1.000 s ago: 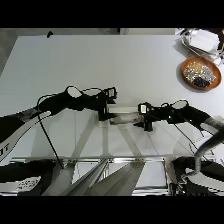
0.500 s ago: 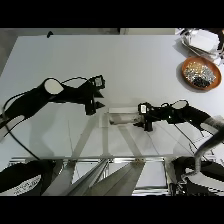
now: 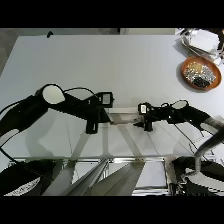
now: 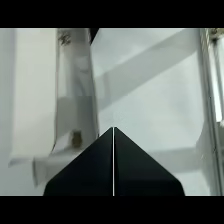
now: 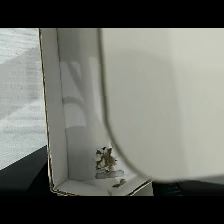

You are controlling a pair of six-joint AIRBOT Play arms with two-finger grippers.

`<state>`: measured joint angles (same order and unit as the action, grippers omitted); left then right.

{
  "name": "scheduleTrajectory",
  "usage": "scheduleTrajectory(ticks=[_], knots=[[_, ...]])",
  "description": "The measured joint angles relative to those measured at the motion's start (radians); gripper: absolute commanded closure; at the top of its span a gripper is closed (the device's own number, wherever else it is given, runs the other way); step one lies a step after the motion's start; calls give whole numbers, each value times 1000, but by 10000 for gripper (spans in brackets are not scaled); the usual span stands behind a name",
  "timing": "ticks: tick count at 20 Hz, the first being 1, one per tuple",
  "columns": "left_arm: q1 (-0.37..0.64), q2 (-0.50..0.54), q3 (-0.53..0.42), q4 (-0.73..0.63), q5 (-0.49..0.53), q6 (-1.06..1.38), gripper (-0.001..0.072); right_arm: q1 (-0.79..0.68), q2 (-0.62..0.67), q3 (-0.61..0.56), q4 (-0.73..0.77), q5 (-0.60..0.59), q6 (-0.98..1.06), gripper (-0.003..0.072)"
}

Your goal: Fold the box and place the chain.

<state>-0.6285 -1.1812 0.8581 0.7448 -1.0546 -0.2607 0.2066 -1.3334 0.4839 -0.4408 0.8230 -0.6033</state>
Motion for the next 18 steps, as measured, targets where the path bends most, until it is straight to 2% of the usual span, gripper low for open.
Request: scheduleTrajectory(ticks=[2, 7, 9, 13, 18], knots=[[-40, -48, 0, -50, 85, -16, 708, 0, 0, 0, 0, 0, 0, 249], [-72, -153, 0, -196, 451, -122, 708, 0, 0, 0, 0, 0, 0, 249], [-76, -189, 0, -223, 558, -177, 709, 0, 0, 0, 0, 0, 0, 249], [-80, -255, 0, -249, 642, -262, 709, 0, 0, 0, 0, 1, 0, 249], [-82, -291, 0, -256, 642, -293, 708, 0, 0, 0, 1, 1, 0, 249]])
